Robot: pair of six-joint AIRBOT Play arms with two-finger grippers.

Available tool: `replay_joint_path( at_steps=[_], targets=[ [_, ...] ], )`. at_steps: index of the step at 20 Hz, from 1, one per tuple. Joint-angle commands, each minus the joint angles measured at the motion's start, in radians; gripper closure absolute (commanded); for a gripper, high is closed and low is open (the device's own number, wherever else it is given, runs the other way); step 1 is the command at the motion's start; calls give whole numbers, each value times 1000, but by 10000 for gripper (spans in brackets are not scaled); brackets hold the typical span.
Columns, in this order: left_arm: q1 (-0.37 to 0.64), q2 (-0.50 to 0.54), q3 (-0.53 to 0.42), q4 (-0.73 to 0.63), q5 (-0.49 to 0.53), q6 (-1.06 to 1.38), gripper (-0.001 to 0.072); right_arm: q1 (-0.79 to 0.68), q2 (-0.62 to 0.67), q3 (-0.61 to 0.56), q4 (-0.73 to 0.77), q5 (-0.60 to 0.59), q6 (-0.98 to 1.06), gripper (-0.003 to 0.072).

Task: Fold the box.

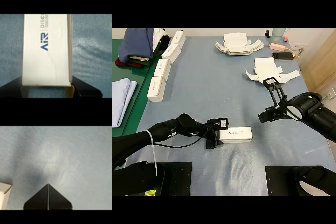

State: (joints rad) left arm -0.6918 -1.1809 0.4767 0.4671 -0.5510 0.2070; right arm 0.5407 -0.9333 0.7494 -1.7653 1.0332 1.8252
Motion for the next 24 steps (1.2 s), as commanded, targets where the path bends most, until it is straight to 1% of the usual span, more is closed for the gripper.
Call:
replay_joint_path(
  at_steps=[1,4,7,8,9,11,14,16,17,19,21,24],
  targets=[
    [1,15,0,2,1,-58,219,-24,-59,27,8,53,111,684],
    [20,85,0,6,-2,-141,219,-24,-69,26,8,38,130,683],
    [67,181,0,31,-19,-220,219,-24,-70,26,8,16,131,684],
    [89,211,0,68,-31,-283,218,-24,-70,26,8,10,131,684],
    [117,243,0,138,-44,-385,219,-24,-70,26,8,4,131,684],
    [193,307,0,344,-100,-646,219,-24,-70,26,7,-3,130,684],
    [355,431,0,675,-249,-1054,218,-24,-70,26,6,-14,130,684],
    [478,535,0,796,-359,-1201,218,-24,-70,26,6,-24,130,684],
    [541,592,-1,818,-410,-1216,218,-24,-71,26,6,-26,130,684],
    [655,690,-7,824,-472,-1217,219,-24,-72,26,6,-37,129,684],
    [772,771,-33,859,-507,-1218,219,-24,-76,26,7,-48,122,684],
    [943,843,-95,891,-511,-1203,218,-24,-80,24,7,-48,118,684]
  ],
)
